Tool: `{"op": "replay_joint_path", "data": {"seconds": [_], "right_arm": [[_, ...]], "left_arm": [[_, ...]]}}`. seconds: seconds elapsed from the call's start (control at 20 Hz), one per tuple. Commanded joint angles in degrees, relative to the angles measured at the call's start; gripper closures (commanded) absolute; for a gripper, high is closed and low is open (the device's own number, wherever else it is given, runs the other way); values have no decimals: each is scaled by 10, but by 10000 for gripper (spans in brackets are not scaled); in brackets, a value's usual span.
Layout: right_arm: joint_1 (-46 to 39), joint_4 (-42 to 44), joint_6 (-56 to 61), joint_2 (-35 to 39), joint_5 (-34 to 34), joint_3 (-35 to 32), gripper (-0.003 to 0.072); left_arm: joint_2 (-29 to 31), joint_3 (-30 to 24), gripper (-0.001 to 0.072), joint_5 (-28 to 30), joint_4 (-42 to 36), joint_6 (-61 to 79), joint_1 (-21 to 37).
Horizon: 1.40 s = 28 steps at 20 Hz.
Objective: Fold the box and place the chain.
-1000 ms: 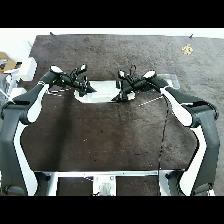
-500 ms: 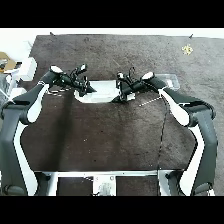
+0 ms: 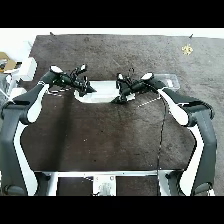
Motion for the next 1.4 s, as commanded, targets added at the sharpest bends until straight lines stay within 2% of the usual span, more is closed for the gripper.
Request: {"op": "replay_joint_path", "data": {"seconds": [0.0,0.05,0.15,0.2,0.25,0.3,1.35], "right_arm": [[0,-10,0,0,0,0,62],[0,-10,0,0,0,0,69],[0,-10,1,0,-3,0,178],[0,-10,0,0,-8,0,200],[0,-10,0,0,-13,0,299],[0,-10,0,0,-15,0,310],[0,-10,0,0,-15,0,308]], "left_arm": [[0,0,698,0,0,0,0],[0,0,698,0,0,0,0],[0,0,698,0,0,0,0],[0,0,698,0,0,0,0],[0,0,698,0,0,0,0],[0,0,698,0,0,0,0],[0,0,698,0,-10,0,0]]}}
